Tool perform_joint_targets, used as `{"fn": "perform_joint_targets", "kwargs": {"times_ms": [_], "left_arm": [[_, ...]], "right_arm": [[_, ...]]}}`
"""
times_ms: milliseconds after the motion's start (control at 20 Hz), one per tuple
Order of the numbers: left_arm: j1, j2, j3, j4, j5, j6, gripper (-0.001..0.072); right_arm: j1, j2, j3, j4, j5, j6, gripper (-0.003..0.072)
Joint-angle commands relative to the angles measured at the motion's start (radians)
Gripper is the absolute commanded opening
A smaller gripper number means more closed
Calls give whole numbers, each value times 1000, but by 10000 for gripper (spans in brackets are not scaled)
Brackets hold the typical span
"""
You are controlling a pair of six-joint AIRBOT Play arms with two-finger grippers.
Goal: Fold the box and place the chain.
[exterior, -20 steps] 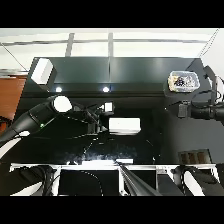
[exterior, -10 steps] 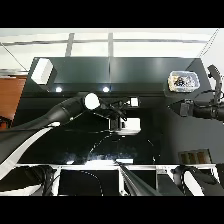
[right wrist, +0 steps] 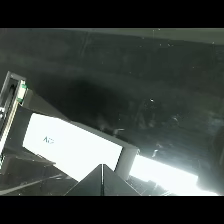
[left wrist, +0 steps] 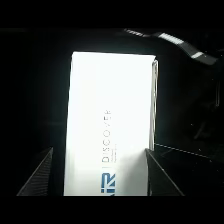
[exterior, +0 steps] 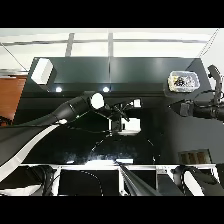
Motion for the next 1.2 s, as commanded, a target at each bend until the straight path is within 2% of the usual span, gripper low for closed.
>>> {"fn": "perform_joint_targets", "kwargs": {"times_ms": [0, 500, 850, 1150], "left_arm": [[-1, -5, 2, 5, -13, -7, 715], [0, -4, 26, 5, -45, -26, 715], [-1, -40, 26, 5, -95, -52, 715], [-5, -55, 26, 6, -53, -51, 716]], "right_arm": [[0, 1, 0, -1, -6, -1, 11], [0, 0, 0, -1, -8, -1, 11], [0, 0, 0, -1, -7, -1, 11], [0, 0, 0, -1, -8, -1, 11]]}}
